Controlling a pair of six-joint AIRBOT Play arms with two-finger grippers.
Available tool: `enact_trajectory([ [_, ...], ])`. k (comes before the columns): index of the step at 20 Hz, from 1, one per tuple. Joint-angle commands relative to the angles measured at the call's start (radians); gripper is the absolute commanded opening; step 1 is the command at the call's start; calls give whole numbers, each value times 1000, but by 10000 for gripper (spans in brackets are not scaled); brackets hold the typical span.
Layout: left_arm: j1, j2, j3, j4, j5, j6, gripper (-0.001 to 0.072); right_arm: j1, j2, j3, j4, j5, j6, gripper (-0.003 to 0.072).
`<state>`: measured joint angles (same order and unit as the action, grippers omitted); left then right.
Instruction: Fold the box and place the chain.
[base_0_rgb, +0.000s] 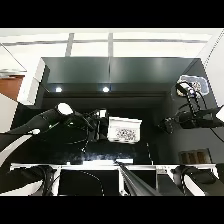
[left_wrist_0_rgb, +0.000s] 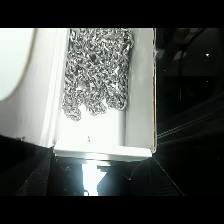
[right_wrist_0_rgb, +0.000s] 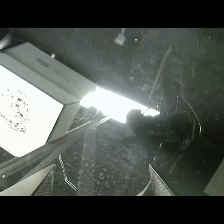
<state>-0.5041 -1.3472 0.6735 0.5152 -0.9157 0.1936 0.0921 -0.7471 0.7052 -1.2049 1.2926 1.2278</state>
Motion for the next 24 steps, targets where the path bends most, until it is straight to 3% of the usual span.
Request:
enact_trajectory([
  [1, -20, -9, 2, 0, 27, 5, 708, -1, 0, 0, 0, 6, 1, 708],
  [9, -71, -32, 18, 11, 78, -3, 703, -1, 0, 0, 1, 6, 15, 708],
  [10, -70, -32, 18, 11, 78, -4, 665, -1, 0, 0, 1, 5, 15, 708],
  [12, -71, -32, 18, 11, 77, -3, 460, -1, 0, 0, 24, 3, 14, 708],
  [13, -71, -32, 18, 12, 75, -3, 442, 0, 0, 0, 66, -6, 18, 709],
  [18, -71, -32, 18, 12, 75, -3, 442, 18, -47, 0, 328, -251, 103, 709],
  [20, -71, -32, 18, 12, 75, -3, 442, 72, -99, 0, 365, -335, 95, 709],
  [24, -70, -32, 18, 12, 75, -3, 442, 212, -215, 0, 359, -343, -37, 708],
])
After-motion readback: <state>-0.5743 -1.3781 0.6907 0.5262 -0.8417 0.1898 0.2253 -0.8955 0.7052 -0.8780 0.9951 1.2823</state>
